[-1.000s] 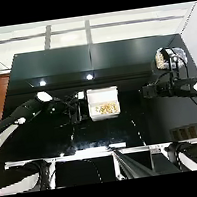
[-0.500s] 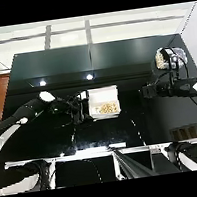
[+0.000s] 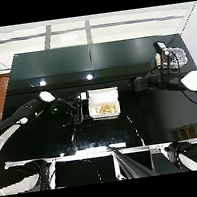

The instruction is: Fold the box and place the chain.

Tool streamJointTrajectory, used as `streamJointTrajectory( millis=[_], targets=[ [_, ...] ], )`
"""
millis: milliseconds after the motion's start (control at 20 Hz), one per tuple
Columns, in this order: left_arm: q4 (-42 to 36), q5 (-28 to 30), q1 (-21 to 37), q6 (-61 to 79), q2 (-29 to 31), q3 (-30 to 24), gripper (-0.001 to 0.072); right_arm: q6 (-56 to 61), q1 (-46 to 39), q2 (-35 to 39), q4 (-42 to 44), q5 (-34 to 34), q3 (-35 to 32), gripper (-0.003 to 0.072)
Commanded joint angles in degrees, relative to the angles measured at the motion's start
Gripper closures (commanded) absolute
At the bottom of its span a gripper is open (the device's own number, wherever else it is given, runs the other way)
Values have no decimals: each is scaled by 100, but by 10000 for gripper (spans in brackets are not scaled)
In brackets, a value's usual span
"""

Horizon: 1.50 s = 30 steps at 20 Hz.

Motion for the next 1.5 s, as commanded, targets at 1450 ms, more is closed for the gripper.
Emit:
streamJointTrajectory(
  millis=[1450],
  targets=[
    [76, -31, -4, 101, -4, 0, 432, -5991, 1185, -1891, 1043, 1541, 691, 130]
  ],
)
